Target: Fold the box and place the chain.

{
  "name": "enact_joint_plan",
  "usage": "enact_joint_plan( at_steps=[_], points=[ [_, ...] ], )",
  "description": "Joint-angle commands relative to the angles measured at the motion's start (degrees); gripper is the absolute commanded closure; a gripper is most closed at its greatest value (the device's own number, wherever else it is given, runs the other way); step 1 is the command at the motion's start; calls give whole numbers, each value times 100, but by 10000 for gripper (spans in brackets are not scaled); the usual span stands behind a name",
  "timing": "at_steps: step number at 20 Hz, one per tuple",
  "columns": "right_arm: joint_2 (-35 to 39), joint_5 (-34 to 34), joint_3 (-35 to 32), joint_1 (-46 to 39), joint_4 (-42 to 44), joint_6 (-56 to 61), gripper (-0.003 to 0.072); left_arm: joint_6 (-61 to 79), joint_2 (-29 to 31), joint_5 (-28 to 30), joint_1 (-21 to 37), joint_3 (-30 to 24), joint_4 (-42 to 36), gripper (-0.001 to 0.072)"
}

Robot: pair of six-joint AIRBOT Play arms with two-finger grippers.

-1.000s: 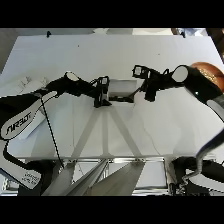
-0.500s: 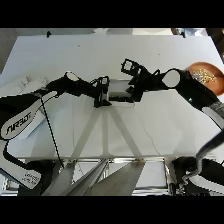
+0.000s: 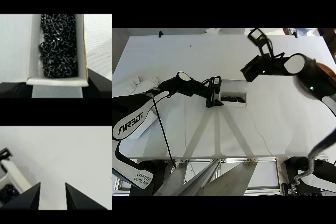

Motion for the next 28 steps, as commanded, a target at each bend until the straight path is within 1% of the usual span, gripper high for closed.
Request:
enact_joint_plan(
  at_steps=[1, 4, 7, 9, 11, 12, 15, 19, 21, 22, 26, 27, 28],
  points=[
    [-573, 168, 256, -455, 629, 614, 368, 0, 4, 0, 2, 0, 0, 209],
    [-1222, 726, 258, -612, 1296, 260, 368, 0, 4, 2, 2, 0, 2, 209],
    [-1762, 1591, 286, -647, 2146, -463, 368, 0, 4, 2, 2, 0, 2, 209],
    [-1875, 2201, 289, -640, 2699, -1189, 367, 2, 4, 0, 2, 0, 2, 209],
    [-1816, 2444, 289, -638, 2968, -1965, 365, 0, 4, 2, 2, 0, 2, 209],
    [-1766, 2461, 289, -616, 2955, -2435, 360, 0, 4, 2, 2, 0, 0, 209],
    [-1628, 2433, 289, -446, 2894, -3432, 302, 0, 4, 0, 2, 0, 2, 209],
    [-1582, 2398, 289, -114, 2750, -3630, 301, 0, 4, 2, 2, 0, 2, 209],
    [-1582, 2330, 289, 39, 2485, -4203, 224, 0, 4, 2, 2, 0, 0, 209],
    [-1576, 2177, 289, 109, 2337, -4503, 199, 0, 4, 0, 2, 0, 2, 209],
    [-1547, 1480, 289, 321, 1803, -4551, 209, 2, 4, 2, 2, 0, 2, 209],
    [-1547, 1416, 289, 354, 1696, -4529, 231, 0, 4, 2, 2, 0, 2, 209],
    [-1547, 1342, 289, 385, 1565, -4459, 290, 0, 4, 0, 2, 0, 2, 209]
  ],
)
